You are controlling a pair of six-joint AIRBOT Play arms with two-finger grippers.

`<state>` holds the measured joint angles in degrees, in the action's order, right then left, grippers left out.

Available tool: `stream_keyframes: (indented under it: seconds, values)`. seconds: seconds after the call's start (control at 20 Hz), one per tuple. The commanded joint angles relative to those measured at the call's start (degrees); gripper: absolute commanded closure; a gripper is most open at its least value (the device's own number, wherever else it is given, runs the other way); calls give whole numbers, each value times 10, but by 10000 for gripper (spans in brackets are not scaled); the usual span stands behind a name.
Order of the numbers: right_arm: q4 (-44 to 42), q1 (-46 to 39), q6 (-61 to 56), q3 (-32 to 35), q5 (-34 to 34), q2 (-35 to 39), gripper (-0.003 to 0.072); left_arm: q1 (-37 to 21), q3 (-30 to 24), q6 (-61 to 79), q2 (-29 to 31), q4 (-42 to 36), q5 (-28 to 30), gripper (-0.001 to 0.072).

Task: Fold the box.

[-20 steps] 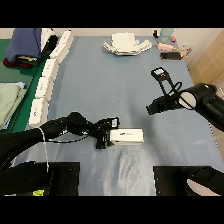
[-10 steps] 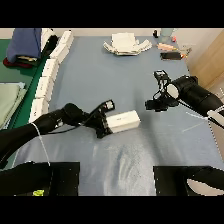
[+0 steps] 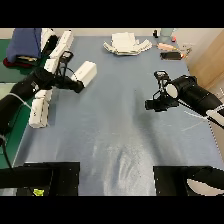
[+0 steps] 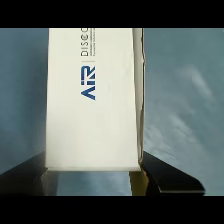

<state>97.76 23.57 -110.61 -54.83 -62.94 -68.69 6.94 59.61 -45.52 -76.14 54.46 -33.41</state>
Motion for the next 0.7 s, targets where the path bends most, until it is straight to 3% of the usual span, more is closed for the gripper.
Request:
stream_keyframes:
  seconds: [0.0, 0.25, 0.5, 0.65]
  values:
    - [-9, 0, -2, 0, 0, 0, 683, -66, 121, -94, -104, 69, -7, 232]
    - [-22, 0, -2, 0, 4, 0, 683, -82, 283, -240, -248, 213, -12, 232]
    - [-22, 0, -2, 0, 16, 0, 683, -87, 414, -267, -358, 224, -64, 232]
    - [-23, 0, -2, 0, 27, 0, 683, -87, 440, -281, -378, 225, -58, 232]
